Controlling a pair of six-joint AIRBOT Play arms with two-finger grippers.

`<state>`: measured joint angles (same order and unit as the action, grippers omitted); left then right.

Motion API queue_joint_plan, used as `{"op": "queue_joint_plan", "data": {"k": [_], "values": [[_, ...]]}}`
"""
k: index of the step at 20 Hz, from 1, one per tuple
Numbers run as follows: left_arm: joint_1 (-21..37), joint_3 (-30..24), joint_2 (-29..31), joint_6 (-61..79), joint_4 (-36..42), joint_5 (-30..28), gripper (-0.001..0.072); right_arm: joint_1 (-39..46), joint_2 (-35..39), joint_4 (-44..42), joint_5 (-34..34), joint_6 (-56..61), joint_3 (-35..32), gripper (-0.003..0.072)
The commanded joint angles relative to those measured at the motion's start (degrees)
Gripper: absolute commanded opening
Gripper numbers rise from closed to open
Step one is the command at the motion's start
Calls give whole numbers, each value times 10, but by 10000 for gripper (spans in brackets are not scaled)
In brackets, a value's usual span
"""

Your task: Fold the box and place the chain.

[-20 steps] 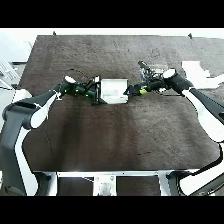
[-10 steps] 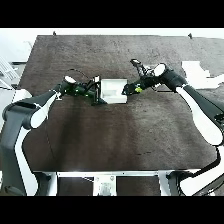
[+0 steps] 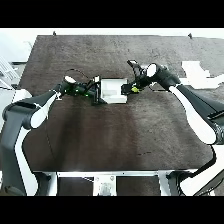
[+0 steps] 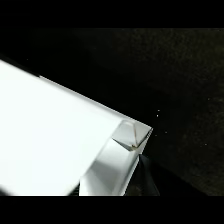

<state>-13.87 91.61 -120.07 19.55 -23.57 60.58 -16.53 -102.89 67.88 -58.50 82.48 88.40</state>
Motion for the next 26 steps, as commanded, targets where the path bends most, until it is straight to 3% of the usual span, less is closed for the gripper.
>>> {"op": "queue_joint_plan", "data": {"k": [1,8,13,26], "values": [[0,0,0,0,0,0,360,-12,-13,35,2,59,9,403],[0,0,0,0,0,0,360,-37,-17,142,6,162,32,402],[0,0,0,0,0,0,360,-37,-29,145,-14,177,50,367],[0,0,0,0,0,0,360,-37,-105,183,-218,191,189,366]]}}
